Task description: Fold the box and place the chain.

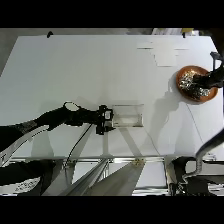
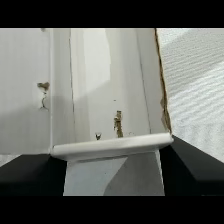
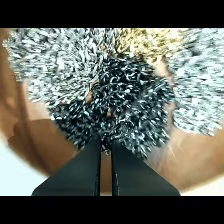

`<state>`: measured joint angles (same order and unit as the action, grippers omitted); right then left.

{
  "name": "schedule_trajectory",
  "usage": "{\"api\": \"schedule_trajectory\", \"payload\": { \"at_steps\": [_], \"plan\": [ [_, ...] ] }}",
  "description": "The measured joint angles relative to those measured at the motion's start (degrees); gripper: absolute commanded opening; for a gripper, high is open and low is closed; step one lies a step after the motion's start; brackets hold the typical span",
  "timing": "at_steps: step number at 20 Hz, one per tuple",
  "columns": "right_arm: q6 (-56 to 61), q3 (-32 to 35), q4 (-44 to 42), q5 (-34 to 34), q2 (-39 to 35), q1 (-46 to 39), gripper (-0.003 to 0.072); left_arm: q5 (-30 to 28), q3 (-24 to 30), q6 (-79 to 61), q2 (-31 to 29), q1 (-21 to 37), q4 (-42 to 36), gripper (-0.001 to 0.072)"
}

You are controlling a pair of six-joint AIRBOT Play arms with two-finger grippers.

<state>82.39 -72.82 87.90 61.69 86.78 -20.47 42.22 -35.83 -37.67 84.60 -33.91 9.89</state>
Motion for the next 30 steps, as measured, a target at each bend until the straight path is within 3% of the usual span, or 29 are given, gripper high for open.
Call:
{"api": "schedule_trajectory", "payload": {
  "at_steps": [4, 14, 23, 30],
  "plan": [
    [-0.85, 0.02, -2.75, 2.54, -8.61, 0.00, 0.0016, 0.00, 0.00, 0.00, 0.00, 0.00, 0.00, 0.0069],
    [-5.11, 0.02, -22.91, 13.51, -29.66, 2.32, 0.0016, 0.00, 0.00, 0.00, 0.00, 0.00, 0.00, 0.0069],
    [-5.88, 0.09, -26.29, 23.89, -40.33, 23.30, 0.0016, 0.02, 0.00, 0.02, 0.00, -0.02, 0.00, 0.0069],
    [-5.29, 2.62, -26.45, 24.20, -41.48, 38.97, 0.0016, 0.02, 0.00, 0.02, 0.00, 0.00, 0.00, 0.0069]
  ]
}}
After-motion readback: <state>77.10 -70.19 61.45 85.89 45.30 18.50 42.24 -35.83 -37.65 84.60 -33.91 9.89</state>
